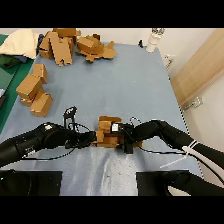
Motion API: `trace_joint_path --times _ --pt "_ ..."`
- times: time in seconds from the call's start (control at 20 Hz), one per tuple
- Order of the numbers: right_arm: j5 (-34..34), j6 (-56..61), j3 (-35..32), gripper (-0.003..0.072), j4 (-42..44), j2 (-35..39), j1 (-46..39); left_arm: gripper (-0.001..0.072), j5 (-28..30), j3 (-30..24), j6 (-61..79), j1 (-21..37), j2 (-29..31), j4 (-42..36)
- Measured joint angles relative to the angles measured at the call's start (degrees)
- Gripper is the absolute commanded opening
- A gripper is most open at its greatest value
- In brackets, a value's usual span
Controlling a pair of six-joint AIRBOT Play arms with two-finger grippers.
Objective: Fold the box.
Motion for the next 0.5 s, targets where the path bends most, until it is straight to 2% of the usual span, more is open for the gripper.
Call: trace_joint_path --times 0.1,0.15,0.2,0.25,0.5 --pt "0.00 -0.02 0.00 0.0510 0.00 0.00 0.00 0.0014 0.02 0.22 0.07 0.00 0.02 -0.26" --pt "-0.02 -0.02 0.00 0.0509 0.00 0.00 0.00 0.0060 0.20 0.44 0.15 0.00 0.04 -0.42" --pt "0.00 0.00 0.00 0.0509 0.00 0.00 0.00 0.0277 0.26 0.68 0.48 0.00 0.04 -0.42" --pt "0.00 -0.02 -0.02 0.0509 0.00 0.00 0.00 0.0300 0.59 0.92 0.59 0.00 0.04 -0.46" --pt "0.00 -0.02 0.00 0.0509 0.00 0.00 0.00 0.0302 2.19 1.51 0.96 0.00 0.04 -0.66"
